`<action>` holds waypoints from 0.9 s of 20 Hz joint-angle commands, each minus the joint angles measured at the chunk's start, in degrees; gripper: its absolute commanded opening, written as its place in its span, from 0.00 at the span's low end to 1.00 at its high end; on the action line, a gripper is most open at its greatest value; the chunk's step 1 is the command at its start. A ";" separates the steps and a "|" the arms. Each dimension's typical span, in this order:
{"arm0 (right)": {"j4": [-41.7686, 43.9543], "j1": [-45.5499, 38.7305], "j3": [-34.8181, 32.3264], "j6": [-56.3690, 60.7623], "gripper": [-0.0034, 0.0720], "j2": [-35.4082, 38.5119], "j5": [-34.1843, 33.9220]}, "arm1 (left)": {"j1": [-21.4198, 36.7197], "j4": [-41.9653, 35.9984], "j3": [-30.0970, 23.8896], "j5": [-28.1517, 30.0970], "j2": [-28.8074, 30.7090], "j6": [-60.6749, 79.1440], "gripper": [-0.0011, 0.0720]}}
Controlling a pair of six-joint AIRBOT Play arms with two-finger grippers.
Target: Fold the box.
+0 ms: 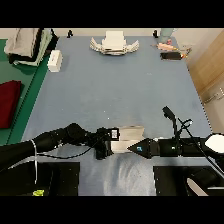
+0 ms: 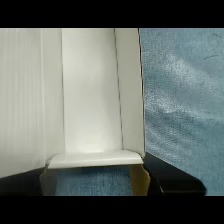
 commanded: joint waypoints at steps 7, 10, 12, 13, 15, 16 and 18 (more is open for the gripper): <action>-5.88 0.02 1.16 0.76 0.23 -3.10 -13.79 | 0.02 0.00 -0.02 -0.13 -0.04 0.00 0.87; -13.07 0.02 6.10 0.74 0.09 -11.82 -17.44 | 0.04 0.02 -0.02 -0.07 -0.04 0.00 0.87; -17.57 0.02 10.43 0.79 0.09 -18.25 -18.27 | 0.02 0.00 -0.02 -0.09 -0.04 0.00 0.87; -20.06 0.02 12.63 0.79 0.09 -21.64 -18.25 | 0.04 -0.02 -0.02 -0.09 -0.04 -0.02 0.87; -22.56 0.02 15.54 0.76 0.09 -27.32 -19.15 | 0.02 -0.02 -0.02 -0.09 -0.04 -0.02 0.87; -22.97 0.04 16.41 0.33 0.09 -29.94 -19.74 | 0.04 0.00 0.00 -0.07 -0.04 0.02 0.87; -22.77 0.24 16.70 -1.86 0.09 -33.55 -19.69 | 0.04 0.00 -0.02 0.00 -0.04 0.00 0.87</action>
